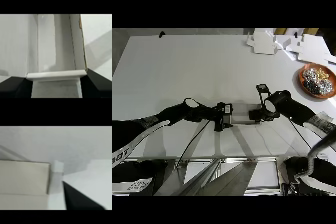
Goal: Fold the box and place the chain.
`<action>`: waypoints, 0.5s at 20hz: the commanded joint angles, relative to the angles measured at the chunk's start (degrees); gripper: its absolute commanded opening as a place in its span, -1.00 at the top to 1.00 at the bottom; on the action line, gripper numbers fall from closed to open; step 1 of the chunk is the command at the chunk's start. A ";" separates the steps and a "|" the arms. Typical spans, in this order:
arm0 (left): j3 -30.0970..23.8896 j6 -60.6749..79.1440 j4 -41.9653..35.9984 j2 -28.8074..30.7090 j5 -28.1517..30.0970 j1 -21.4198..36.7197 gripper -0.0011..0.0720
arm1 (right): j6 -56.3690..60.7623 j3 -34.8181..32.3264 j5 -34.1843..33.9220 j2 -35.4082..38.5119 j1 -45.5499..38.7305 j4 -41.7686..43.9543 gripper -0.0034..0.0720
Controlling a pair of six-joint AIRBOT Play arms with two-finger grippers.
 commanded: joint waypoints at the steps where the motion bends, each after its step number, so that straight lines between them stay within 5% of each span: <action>1: 0.00 -0.20 -0.17 0.00 0.07 0.00 0.39 | -7.80 0.57 3.76 2.34 -0.09 0.55 -0.17; 5: 0.00 -0.20 -0.17 0.00 0.07 0.00 0.39 | -21.66 10.27 17.99 9.14 -5.22 -0.46 -0.16; 8: 0.00 -0.20 -0.17 0.00 0.04 0.00 0.39 | -24.13 20.20 13.81 10.86 -14.19 -7.63 -0.15; 10: 0.00 -0.20 -0.17 0.00 0.04 0.00 0.39 | -24.17 22.29 5.33 10.54 -23.39 -9.75 -0.15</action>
